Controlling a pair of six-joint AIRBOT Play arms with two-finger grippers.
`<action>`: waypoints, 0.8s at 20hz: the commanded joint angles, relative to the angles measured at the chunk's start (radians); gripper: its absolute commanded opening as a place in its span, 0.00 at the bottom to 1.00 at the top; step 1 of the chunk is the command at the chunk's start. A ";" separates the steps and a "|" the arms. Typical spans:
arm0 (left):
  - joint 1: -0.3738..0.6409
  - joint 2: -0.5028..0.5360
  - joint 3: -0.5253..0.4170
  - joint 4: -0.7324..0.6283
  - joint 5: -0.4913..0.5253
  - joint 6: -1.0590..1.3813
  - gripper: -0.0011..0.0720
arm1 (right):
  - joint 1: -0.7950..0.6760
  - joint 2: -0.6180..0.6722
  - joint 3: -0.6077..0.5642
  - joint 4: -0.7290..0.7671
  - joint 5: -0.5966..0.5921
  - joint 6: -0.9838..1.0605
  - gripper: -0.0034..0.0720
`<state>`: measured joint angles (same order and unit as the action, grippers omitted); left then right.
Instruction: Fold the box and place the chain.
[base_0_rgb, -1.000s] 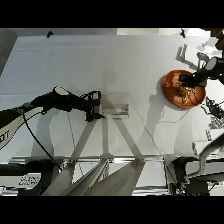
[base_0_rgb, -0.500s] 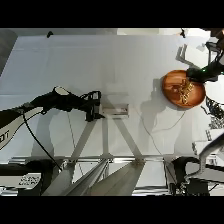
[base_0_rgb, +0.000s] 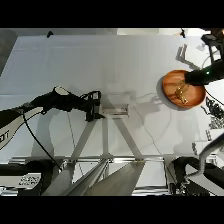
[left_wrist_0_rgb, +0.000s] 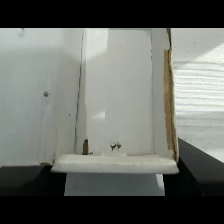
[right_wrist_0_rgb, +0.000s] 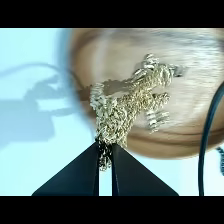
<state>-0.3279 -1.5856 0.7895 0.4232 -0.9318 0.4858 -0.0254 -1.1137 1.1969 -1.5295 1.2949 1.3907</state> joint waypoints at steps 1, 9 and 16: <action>0.000 0.000 0.000 0.000 0.000 0.000 0.48 | 0.172 0.101 -0.010 -0.017 0.097 0.016 0.06; 0.000 0.000 0.000 0.000 0.000 0.000 0.48 | 0.524 0.143 -0.010 -0.014 0.024 0.169 0.06; 0.000 0.000 0.000 0.000 0.000 0.000 0.48 | 0.722 0.107 -0.010 0.000 -0.164 0.185 0.06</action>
